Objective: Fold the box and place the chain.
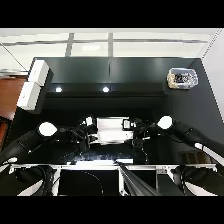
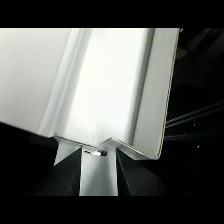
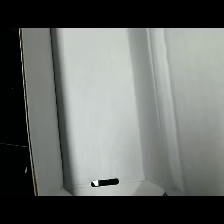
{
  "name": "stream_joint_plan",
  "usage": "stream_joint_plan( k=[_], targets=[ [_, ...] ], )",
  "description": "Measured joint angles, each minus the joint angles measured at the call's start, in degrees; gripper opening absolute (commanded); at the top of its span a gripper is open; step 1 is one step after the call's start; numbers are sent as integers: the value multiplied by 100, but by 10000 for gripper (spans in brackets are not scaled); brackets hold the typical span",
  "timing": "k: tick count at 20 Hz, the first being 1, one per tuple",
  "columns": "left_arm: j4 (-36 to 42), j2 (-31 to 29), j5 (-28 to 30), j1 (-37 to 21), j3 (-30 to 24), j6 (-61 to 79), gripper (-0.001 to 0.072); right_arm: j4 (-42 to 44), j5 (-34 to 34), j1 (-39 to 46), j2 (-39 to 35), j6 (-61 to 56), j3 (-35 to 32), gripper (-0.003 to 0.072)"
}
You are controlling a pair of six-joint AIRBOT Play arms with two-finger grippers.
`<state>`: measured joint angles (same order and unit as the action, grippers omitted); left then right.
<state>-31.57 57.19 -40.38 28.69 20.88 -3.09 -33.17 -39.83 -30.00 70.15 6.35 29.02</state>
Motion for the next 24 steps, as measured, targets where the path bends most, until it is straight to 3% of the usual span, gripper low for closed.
stream_joint_plan(
  k=[8,9,11,12,13,16,17,19,20,21,22,24],
  targets=[
    [516,319,109,157,39,306,266,2,-2,0,-2,-11,0,365],
    [555,330,125,162,39,334,313,7,-2,0,-2,-11,0,365],
    [623,348,127,168,39,374,317,11,-2,0,-2,-11,0,366],
    [645,348,129,168,39,382,431,15,-2,2,-2,-13,0,365],
    [680,352,127,168,39,400,490,17,-2,0,-2,-13,0,366],
    [706,358,142,168,39,407,386,15,0,0,-2,-11,0,365],
    [706,358,127,168,39,420,387,13,0,0,-2,-11,0,365],
    [706,358,125,168,39,422,474,15,0,0,-2,-11,0,365],
    [706,358,129,168,39,422,470,13,0,0,-2,-9,0,365],
    [708,358,131,168,39,422,334,13,0,0,-2,-9,0,365],
    [706,358,129,168,39,420,36,13,2,0,-2,-11,0,365],
    [649,334,81,166,55,422,28,22,11,0,2,-17,0,365]
  ],
)
